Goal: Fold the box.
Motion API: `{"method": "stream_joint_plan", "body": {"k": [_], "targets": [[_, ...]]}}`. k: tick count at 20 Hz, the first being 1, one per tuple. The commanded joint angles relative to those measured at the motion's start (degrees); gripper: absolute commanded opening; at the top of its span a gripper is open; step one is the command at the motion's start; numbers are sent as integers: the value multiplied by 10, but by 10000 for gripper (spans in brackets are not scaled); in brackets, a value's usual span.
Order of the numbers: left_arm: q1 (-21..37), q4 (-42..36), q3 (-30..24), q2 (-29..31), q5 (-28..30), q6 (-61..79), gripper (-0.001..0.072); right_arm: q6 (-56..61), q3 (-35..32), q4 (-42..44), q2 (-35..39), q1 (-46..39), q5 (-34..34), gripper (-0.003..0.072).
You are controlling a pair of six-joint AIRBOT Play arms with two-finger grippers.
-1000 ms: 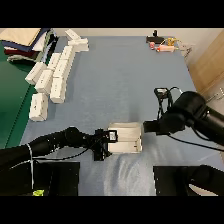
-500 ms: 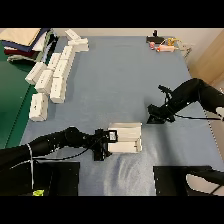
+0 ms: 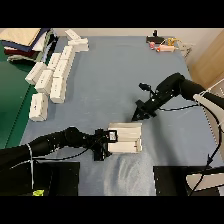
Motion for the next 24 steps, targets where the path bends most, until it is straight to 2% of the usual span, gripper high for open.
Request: {"method": "stream_joint_plan", "body": {"k": [1, 5, 8, 11, 18, 22, 24], "targets": [[0, 0, 0, 1, 0, 0, 521, -77, 31, -3, 7, 67, -6, 4], [0, 0, 0, 1, 0, 0, 521, -118, 31, -78, 56, 132, 3, 4], [0, 0, 0, 1, 0, 0, 520, -156, 14, -99, 113, 175, 44, 3], [0, 0, 0, 1, 0, 0, 521, -190, -56, -101, 190, 213, 136, 4], [0, 0, 0, 1, 0, 0, 521, -229, -278, -127, 372, 318, 400, 4], [0, 0, 0, 1, 0, 0, 520, -229, -336, -197, 428, 369, 455, 5], [0, 0, 0, 1, 0, 0, 521, -229, -340, -237, 429, 382, 458, 45]]}}
